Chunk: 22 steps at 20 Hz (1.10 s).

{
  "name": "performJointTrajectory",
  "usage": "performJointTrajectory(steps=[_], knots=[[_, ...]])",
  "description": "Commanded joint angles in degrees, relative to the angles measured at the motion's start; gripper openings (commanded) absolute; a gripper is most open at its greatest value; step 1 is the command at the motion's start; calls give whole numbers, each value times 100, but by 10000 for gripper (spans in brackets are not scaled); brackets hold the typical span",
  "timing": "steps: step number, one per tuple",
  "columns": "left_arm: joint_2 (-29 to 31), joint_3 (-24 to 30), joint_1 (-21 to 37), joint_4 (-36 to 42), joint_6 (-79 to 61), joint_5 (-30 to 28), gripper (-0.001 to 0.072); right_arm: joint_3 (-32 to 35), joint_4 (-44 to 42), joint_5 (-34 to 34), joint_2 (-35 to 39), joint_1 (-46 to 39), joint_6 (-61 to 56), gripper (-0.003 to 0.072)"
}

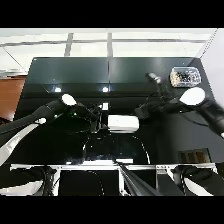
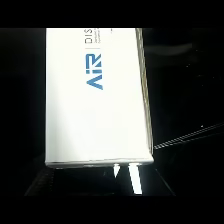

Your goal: Fold the box and place the chain.

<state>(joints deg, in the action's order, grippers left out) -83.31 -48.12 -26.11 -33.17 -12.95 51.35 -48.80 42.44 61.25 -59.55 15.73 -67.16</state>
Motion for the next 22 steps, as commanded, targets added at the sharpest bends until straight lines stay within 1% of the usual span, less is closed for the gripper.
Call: performJointTrajectory(steps=[1,2,5,6,7,9,11,14,16,18,19,22], knots=[[249,-105,87,-713,815,4,720,-306,118,822,605,-802,-9,13],[369,-105,87,-872,848,13,720,-306,284,1008,748,-1040,-13,13],[785,-107,66,-916,848,15,720,-304,706,1611,1023,-1700,-15,13],[903,-107,42,-750,848,26,720,-304,774,1709,1056,-1849,-15,13],[973,-109,7,-389,824,11,719,-304,789,1742,1058,-1978,-15,13],[925,-181,-201,387,802,-249,719,-302,951,1530,1056,-2026,-2,13],[726,-407,-551,516,879,-595,715,-302,1360,1082,1054,-2026,13,13],[111,-966,-1025,463,1325,-636,715,-302,1718,538,1049,-2026,13,13],[-365,-1401,-1180,208,1904,-623,714,-302,1788,468,1047,-2026,17,13],[-643,-1738,-1270,-212,2553,-535,714,-302,1803,505,1047,-2026,114,13],[-702,-1814,-1316,-352,2702,-501,714,-302,1814,522,1047,-2026,144,14],[-710,-1818,-1346,-411,2859,-402,714,-302,1816,529,1047,-2026,166,13]])
